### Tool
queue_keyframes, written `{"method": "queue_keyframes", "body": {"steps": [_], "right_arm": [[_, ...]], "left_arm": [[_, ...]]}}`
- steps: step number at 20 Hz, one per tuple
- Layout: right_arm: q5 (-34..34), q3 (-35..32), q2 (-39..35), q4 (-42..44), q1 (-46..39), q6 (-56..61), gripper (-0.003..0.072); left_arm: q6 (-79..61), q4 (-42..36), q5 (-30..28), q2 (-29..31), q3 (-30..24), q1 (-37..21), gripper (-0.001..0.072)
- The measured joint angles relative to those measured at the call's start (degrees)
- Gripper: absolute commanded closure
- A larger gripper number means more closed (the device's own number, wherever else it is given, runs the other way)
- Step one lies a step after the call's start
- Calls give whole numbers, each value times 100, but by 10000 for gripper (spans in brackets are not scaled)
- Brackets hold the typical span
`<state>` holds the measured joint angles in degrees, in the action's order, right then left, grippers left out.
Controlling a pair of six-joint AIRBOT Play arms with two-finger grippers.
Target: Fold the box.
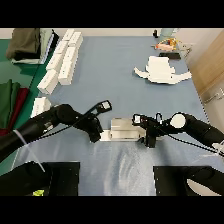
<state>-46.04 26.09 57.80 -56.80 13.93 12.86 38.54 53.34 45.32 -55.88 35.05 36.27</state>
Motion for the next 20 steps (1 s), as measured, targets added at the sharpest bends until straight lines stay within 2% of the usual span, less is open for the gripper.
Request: {"method": "queue_keyframes", "body": {"steps": [3, 5, 7, 10, 14, 20], "right_arm": [[0, 0, 0, 0, 0, -2, 179], [0, 0, 0, 0, 0, -2, 180], [0, 0, 0, 0, 0, -2, 180], [0, 0, 0, 0, 0, -4, 180], [0, 0, 0, 0, 0, -4, 180], [2, 0, 0, 2, 0, -4, 180]], "left_arm": [[1554, 555, 494, 789, 0, -581, 696], [2391, 804, 979, 1084, -28, -1150, 696], [2857, 857, 1386, 1134, -120, -1690, 695], [3073, 597, 1674, 881, -313, -2170, 695], [2802, -236, 1587, 168, -503, -2197, 695], [2269, -1370, 1025, -728, -570, -1488, 695]]}}
